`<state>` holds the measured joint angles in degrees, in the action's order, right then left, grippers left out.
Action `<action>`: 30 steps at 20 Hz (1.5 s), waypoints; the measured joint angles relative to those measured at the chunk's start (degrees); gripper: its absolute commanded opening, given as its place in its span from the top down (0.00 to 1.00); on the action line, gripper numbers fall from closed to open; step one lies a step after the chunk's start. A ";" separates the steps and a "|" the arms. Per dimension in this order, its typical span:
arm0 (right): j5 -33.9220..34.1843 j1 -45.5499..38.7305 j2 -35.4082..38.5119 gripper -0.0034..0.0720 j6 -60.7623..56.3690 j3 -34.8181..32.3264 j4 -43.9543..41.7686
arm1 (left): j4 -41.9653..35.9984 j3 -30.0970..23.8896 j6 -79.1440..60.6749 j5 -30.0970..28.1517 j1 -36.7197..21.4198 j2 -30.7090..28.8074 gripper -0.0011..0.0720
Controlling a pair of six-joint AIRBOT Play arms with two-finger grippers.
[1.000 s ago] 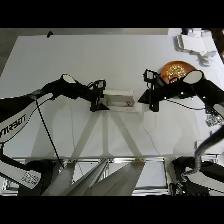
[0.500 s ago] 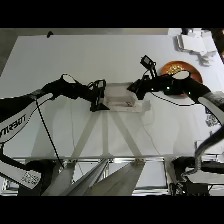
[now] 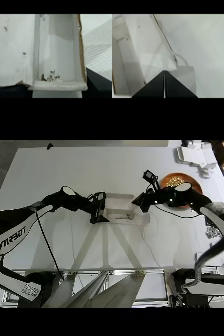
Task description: Fold the box and place the chain.
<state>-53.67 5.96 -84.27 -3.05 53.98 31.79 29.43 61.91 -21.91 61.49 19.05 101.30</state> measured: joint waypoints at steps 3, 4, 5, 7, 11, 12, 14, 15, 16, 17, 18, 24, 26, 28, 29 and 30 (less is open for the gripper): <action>-1.33 -0.63 2.54 0.90 0.02 -0.68 9.22 | 0.09 0.00 0.02 0.00 0.00 0.00 0.77; -1.79 -0.46 2.97 0.81 0.04 -1.14 12.02 | 0.07 0.00 0.02 0.00 0.00 0.00 0.77; -1.81 0.04 3.32 0.77 0.26 -1.84 14.47 | 0.04 0.00 0.04 0.00 0.00 0.00 0.77; -2.27 1.79 3.72 0.77 1.95 -3.52 17.75 | 0.02 0.00 0.07 0.00 0.00 0.00 0.77; -1.40 6.14 4.09 0.72 6.01 -5.60 20.00 | -0.02 0.00 0.11 0.02 0.00 0.00 0.77; -0.57 6.99 4.11 0.72 6.51 -5.81 19.65 | -0.02 0.00 0.11 0.02 0.00 0.00 0.77; 1.05 8.17 4.15 0.72 7.28 -6.10 18.27 | -0.02 0.00 0.13 0.02 0.00 0.00 0.77; 1.44 8.61 4.15 0.72 7.45 -6.16 17.51 | -0.02 0.00 0.15 0.02 0.00 0.00 0.77; 1.57 9.01 4.15 0.72 7.65 -6.25 16.94 | -0.04 0.00 0.15 0.02 0.00 0.00 0.77; 1.75 9.25 4.15 0.72 7.85 -6.27 16.09 | -0.04 0.00 0.15 0.02 0.00 0.00 0.77; 1.86 9.44 4.15 0.73 7.96 -6.34 15.43 | -0.04 0.00 0.15 0.02 0.00 0.00 0.77; 3.54 10.45 4.15 0.76 9.05 -6.36 10.56 | 0.02 0.00 0.07 0.11 0.00 0.00 0.77; 5.14 10.78 4.15 0.81 9.33 -6.36 8.66 | 0.00 0.00 0.11 0.11 0.00 0.00 0.77; 6.58 10.93 4.15 0.76 9.42 -6.38 6.88 | -0.04 0.00 0.22 0.09 0.00 0.00 0.77; 7.13 11.02 4.15 0.68 9.44 -6.38 6.19 | -0.07 0.00 0.22 0.09 0.00 0.00 0.77; 7.41 11.04 4.15 0.69 9.44 -6.38 5.79 | -0.07 0.00 0.22 0.09 0.00 0.00 0.77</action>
